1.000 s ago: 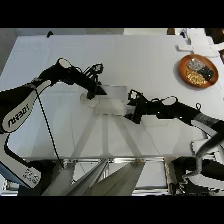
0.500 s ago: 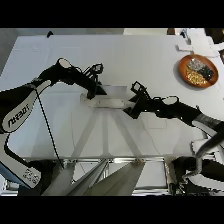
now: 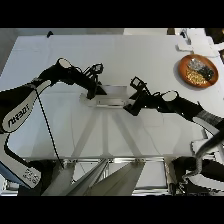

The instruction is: Fold the box and place the chain.

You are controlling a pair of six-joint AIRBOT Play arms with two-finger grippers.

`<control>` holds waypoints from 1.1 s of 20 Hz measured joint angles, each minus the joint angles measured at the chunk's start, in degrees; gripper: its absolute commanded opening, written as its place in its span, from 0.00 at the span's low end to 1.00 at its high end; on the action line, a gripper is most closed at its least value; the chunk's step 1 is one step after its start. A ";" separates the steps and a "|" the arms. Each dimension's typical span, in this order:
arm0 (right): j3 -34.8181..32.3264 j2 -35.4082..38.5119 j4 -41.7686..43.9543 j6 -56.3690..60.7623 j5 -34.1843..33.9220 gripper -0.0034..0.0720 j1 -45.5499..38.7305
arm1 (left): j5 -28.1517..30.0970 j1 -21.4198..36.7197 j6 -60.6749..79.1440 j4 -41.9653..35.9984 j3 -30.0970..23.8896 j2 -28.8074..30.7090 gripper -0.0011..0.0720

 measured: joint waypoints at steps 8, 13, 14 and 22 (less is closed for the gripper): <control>5.38 -2.01 -8.92 3.89 3.85 0.95 -1.38 | 0.00 0.00 -0.02 0.00 0.00 0.00 0.03; 8.31 -3.41 -12.61 4.50 5.66 0.95 -2.84 | 0.02 0.00 -0.04 -0.02 0.00 0.00 0.03; 8.63 -3.78 -12.96 4.50 6.03 0.95 -2.95 | 0.00 0.00 -0.04 -0.02 0.00 -0.02 0.03; 10.14 -6.23 -13.51 1.64 9.11 0.95 -3.15 | -0.07 0.00 0.00 0.00 0.00 -0.02 0.03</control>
